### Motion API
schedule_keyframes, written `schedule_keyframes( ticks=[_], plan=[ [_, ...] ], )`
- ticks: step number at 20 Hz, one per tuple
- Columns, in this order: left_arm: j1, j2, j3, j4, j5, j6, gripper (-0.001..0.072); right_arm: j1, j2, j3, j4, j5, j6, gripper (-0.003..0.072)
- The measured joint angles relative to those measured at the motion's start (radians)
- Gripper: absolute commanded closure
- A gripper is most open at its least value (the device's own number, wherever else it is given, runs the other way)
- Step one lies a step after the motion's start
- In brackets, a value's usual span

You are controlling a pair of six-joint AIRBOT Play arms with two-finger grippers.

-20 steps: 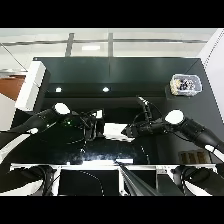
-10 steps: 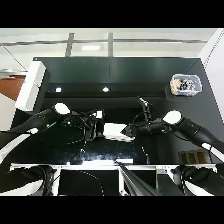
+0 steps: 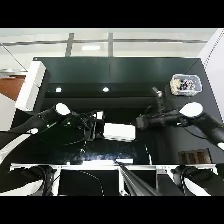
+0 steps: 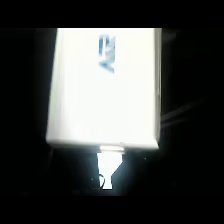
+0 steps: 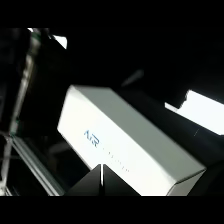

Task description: Fold the box and place the chain.

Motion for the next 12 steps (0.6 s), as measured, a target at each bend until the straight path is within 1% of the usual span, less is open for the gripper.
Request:
schedule_keyframes(
  ticks=[3, 4, 8, 10, 12],
  plan=[
    [0.024, 0.055, 0.002, 0.014, -0.021, -0.037, -0.0006, -0.123, 0.071, 0.014, -0.012, 0.057, 0.000, 0.0654],
    [0.035, 0.084, 0.005, 0.040, -0.032, -0.060, -0.0006, -0.164, 0.089, 0.016, -0.020, 0.075, 0.000, 0.0654],
    [0.066, 0.188, 0.033, 0.102, -0.093, -0.180, -0.0006, -0.275, 0.125, 0.021, -0.049, 0.105, 0.000, 0.0655],
    [0.051, 0.203, 0.061, 0.105, -0.097, -0.220, 0.0003, -0.298, 0.131, 0.021, -0.065, 0.108, 0.000, 0.0655],
    [0.010, 0.177, 0.105, 0.098, -0.089, -0.259, 0.0003, -0.310, 0.135, 0.021, -0.079, 0.103, 0.000, 0.0655]
  ],
)
